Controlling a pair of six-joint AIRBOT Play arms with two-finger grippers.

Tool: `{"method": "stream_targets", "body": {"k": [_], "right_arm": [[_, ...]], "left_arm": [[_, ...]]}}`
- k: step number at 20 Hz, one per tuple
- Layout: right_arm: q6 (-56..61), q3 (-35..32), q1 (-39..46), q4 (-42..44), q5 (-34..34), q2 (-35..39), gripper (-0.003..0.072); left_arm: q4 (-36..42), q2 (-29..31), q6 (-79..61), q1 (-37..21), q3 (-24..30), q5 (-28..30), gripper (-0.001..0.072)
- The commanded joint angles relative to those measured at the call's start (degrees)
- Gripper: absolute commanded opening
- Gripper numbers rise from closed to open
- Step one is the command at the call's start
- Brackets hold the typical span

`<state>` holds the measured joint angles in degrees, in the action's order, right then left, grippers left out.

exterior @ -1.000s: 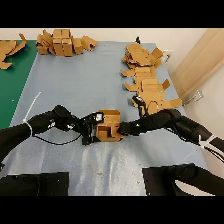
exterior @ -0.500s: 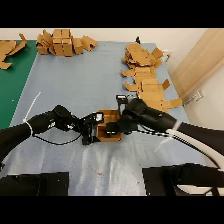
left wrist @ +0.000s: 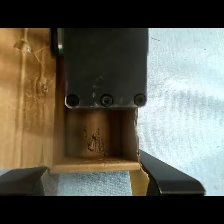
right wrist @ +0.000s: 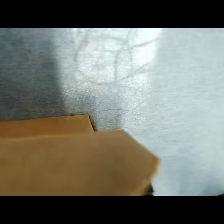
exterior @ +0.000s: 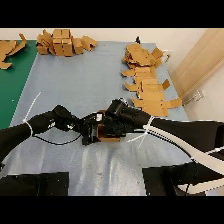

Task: Fold the box.

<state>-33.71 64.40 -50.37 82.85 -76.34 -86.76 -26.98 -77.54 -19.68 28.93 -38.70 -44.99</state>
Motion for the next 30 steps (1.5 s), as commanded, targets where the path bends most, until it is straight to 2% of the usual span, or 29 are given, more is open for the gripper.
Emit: {"method": "stream_targets", "body": {"k": [1, 5, 7, 10, 14, 15, 16, 18, 19, 20, 21, 22, 24, 25, 26, 27, 29, 30], "right_arm": [[0.9, 0.4, -0.4, -0.3, -2.4, -1.1, 0.002], [0.7, 0.4, -0.8, 0.4, -2.4, -1.0, 0.0015], [0.6, 0.9, -0.8, 0.7, -3.0, -0.4, 0.0454], [0.7, 2.8, -0.7, -0.1, -4.0, 3.3, 0.0466], [0.9, 4.1, 0.4, -0.2, -6.3, 11.9, 0.0467], [1.3, 4.1, 0.7, -0.9, -8.2, 14.1, 0.0465], [1.6, 4.1, 1.4, -2.5, -11.1, 16.3, 0.0376], [0.3, 3.8, 4.3, -6.4, -16.9, 19.8, 0.0001], [-2.3, 3.5, 7.0, -6.7, -16.8, 20.9, 0.0001], [-6.2, 2.7, 11.1, -4.5, -13.4, 21.6, 0.0], [-10.4, 1.6, 15.7, 0.4, -7.4, 21.8, 0.0], [-16.7, -0.4, 21.0, 8.0, 1.6, 21.6, 0.0], [-33.7, -5.6, 31.7, 28.8, 18.1, 19.5, -0.0001], [-43.7, -7.8, 36.5, 40.7, 21.7, 17.0, -0.0001], [-56.5, -9.7, 40.9, 53.3, 21.8, 13.4, -0.0002], [-68.7, -10.9, 43.8, 64.0, 18.7, 9.2, -0.0002], [-84.4, -11.0, 45.2, 76.3, 10.6, 2.9, -0.0003], [-89.5, -11.0, 44.7, 78.9, 8.3, 1.0, -0.0002]], "left_arm": [[0.0, 0.0, 0.0, 0.0, 0.0, 0.0, 0.0475], [0.0, 0.0, 0.0, 0.0, 0.0, 0.0, 0.0475], [0.0, 0.0, 0.0, 0.0, 0.0, 0.0, 0.0475], [0.0, 0.0, 0.0, 0.0, 0.0, 0.0, 0.0475], [0.0, 0.0, 0.0, 0.0, 0.0, 0.0, 0.0475], [0.0, 0.0, 0.0, 0.0, 0.0, 0.0, 0.0475], [0.0, 0.0, 0.0, 0.0, 0.0, 0.0, 0.0475], [0.0, 0.0, 0.0, 0.0, 0.0, 0.0, 0.0475], [0.0, 0.0, 0.0, 0.0, 0.0, 0.0, 0.0475], [0.0, 0.0, 0.0, 0.0, 0.0, 0.0, 0.0475], [0.0, 0.0, 0.0, 0.0, 0.0, 0.0, 0.0475], [0.0, 0.0, 0.0, 0.0, 0.0, 0.0, 0.0475], [0.0, 0.0, 0.0, 0.0, 0.0, 0.0, 0.0475], [0.0, 0.0, 0.0, 0.0, 0.0, 0.0, 0.0475], [0.0, 0.0, 0.0, 0.0, 0.0, 0.0, 0.0475], [0.0, 0.0, 0.0, 0.0, 0.0, 0.0, 0.0475], [0.0, 0.0, 0.0, 0.0, 0.0, 0.0, 0.0475], [0.0, 0.0, 0.0, 0.0, 0.0, 0.0, 0.0475]]}}
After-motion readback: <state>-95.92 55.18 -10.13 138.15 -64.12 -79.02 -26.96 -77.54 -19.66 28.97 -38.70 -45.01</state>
